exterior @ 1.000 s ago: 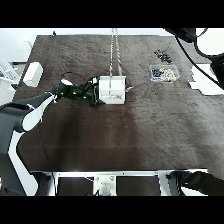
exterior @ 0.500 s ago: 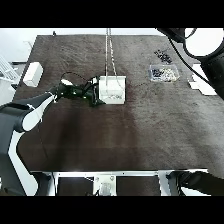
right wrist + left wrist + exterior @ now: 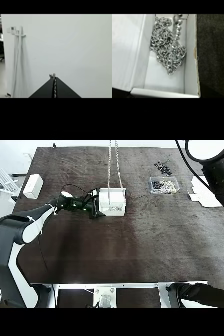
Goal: Fold the box and place the chain.
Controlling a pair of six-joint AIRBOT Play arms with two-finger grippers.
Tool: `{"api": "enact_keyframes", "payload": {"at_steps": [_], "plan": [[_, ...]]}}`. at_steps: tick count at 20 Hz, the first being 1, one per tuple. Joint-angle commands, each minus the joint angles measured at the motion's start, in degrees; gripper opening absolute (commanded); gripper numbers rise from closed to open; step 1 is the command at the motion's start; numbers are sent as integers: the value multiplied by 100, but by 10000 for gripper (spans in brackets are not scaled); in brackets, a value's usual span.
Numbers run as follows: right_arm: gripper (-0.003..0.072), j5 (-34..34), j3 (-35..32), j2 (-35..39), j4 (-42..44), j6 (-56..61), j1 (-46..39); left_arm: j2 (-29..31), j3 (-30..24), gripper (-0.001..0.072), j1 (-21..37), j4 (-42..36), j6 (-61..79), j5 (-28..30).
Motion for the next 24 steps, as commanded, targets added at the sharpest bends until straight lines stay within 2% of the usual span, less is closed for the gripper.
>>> {"api": "enact_keyframes", "payload": {"at_steps": [1,7,9,12,14,19,22,24], "plan": [[11,-175,334,-153,-4,-68,22,2,2,334,0,0,0,0],[11,-153,350,-247,-4,-131,17,2,2,334,0,0,0,0],[11,190,345,-330,-2,-125,4,2,2,334,0,0,0,0],[11,1047,136,-516,0,-50,-90,2,2,334,0,0,0,-2],[11,1191,-437,-535,0,203,-160,2,2,334,0,0,0,-2],[11,1178,-2420,-535,22,984,-170,2,2,334,0,-2,0,-2],[11,986,-3515,-542,66,1088,-214,2,2,334,0,0,0,-2],[11,817,-3971,-595,68,1088,-275,2,2,334,0,0,0,-2]]}}
